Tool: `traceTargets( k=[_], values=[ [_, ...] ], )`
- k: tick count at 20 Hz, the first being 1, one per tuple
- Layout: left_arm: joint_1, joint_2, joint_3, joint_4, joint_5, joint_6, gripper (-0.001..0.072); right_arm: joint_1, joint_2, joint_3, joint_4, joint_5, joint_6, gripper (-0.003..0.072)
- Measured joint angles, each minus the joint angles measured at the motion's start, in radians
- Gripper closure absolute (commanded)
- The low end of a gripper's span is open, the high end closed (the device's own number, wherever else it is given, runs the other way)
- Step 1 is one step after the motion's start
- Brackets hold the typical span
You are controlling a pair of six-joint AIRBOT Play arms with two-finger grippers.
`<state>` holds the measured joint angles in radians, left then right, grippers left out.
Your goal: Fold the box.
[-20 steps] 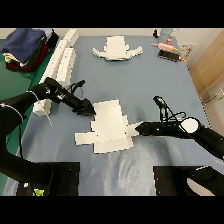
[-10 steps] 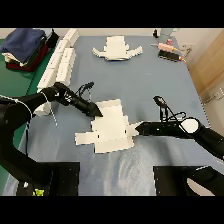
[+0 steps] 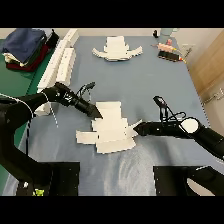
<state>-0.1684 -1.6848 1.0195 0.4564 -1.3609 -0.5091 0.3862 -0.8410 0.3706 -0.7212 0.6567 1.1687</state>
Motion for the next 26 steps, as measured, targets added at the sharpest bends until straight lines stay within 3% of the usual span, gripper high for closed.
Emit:
traceTargets(
  k=[5,9,12,16,21,26],
  values=[
    [-0.001,0.037,0.008,-0.025,-0.004,0.231,0.0699,-0.066,0.000,0.094,-0.140,-0.001,0.092,0.0368],
    [-0.019,0.135,0.006,-0.053,0.058,0.410,0.0700,-0.137,0.000,0.237,-0.274,0.003,0.198,0.0376],
    [-0.065,0.224,-0.026,-0.061,0.128,0.510,0.0700,-0.159,0.000,0.327,-0.295,0.031,0.230,0.0459],
    [-0.158,0.334,-0.138,-0.084,0.287,0.663,0.0700,-0.169,0.000,0.370,-0.286,0.061,0.245,0.0488],
    [-0.266,0.442,-0.321,-0.240,0.510,0.931,0.0699,-0.172,0.000,0.383,-0.283,0.074,0.245,0.0488],
    [-0.330,0.494,-0.423,-0.308,0.612,1.057,0.0699,-0.172,-0.001,0.385,-0.290,0.076,0.245,0.0488]
  ],
)
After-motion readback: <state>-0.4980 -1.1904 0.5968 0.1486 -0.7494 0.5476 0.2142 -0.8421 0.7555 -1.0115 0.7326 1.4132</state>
